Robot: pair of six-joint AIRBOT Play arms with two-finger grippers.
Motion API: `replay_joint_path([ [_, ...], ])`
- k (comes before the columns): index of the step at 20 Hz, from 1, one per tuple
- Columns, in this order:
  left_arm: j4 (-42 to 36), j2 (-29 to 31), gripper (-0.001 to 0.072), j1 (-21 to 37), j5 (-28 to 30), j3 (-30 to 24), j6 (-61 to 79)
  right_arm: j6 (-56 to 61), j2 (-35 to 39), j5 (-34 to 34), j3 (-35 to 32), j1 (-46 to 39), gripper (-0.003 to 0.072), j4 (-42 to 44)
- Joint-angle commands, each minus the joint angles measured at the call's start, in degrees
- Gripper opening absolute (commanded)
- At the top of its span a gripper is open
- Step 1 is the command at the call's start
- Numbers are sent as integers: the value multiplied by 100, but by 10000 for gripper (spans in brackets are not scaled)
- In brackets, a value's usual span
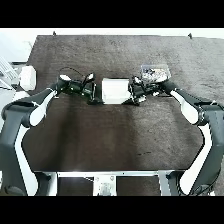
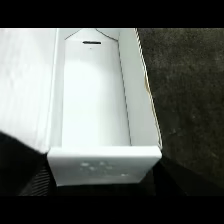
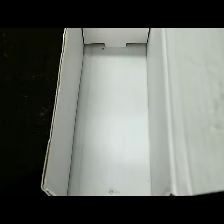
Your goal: Fold the box and place the chain.
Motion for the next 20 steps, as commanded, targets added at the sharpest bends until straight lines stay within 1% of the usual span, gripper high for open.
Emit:
replay_joint_path([
  [1, -15, -131, 719, -133, 116, 175, -2, 0, -2, -4, 0, 4, 582, 2],
  [3, -11, -195, 719, -168, 140, 280, -7, 0, -2, -7, 0, 4, 582, 2],
  [12, -7, -223, 716, -229, 380, 278, -4, 0, -2, -7, 0, 4, 582, 2],
  [20, 33, -223, 714, -229, 448, 278, 0, 0, -2, -7, 0, 4, 582, 2],
])
